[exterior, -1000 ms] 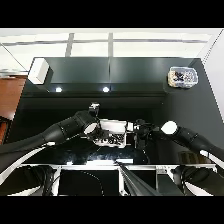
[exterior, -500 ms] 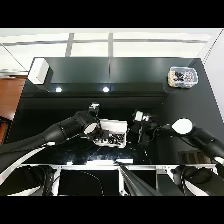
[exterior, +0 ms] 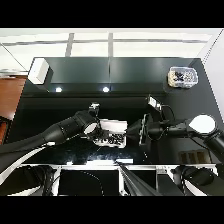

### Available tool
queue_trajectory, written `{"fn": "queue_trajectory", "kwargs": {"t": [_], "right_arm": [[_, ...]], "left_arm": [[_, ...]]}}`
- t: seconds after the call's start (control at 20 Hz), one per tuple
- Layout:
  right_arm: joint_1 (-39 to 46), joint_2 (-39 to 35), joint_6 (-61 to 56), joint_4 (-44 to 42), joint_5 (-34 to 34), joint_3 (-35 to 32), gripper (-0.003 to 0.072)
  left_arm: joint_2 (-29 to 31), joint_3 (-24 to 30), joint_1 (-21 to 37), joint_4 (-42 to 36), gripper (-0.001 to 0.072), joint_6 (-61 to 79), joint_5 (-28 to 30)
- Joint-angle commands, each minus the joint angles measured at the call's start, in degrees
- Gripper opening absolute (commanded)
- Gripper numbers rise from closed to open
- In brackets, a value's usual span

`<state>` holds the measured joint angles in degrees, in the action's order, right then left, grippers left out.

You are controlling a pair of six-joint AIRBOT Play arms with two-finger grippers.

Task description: Fold the box and place the chain.

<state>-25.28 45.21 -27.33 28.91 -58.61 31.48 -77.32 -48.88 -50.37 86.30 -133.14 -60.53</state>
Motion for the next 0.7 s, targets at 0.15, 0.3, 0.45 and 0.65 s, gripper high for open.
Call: {"fn": "queue_trajectory", "kwargs": {"t": [0.15, 0.3, 0.45, 0.65], "right_arm": [[-0.2, 0.6, -2.9, -0.2, 2.9, 0.8, 0.0372], [9.0, -0.5, -3.1, 4.1, -2.1, 2.2, 0.0371], [19.5, -1.2, -3.8, 4.8, -4.2, 2.2, 0.0372], [24.6, -1.2, -3.8, 4.8, -3.9, 2.2, 0.0371]], "left_arm": [[0.0, 0.0, 0.0, 0.0, 0.0032, 0.0, 0.0], [0.0, 0.0, 0.0, 0.0, 0.0031, -0.5, -0.1], [0.0, 0.0, 0.0, 0.2, 0.0031, -3.1, 0.1], [0.0, 0.0, 0.1, 0.1, 0.0030, -6.8, 3.0]]}}
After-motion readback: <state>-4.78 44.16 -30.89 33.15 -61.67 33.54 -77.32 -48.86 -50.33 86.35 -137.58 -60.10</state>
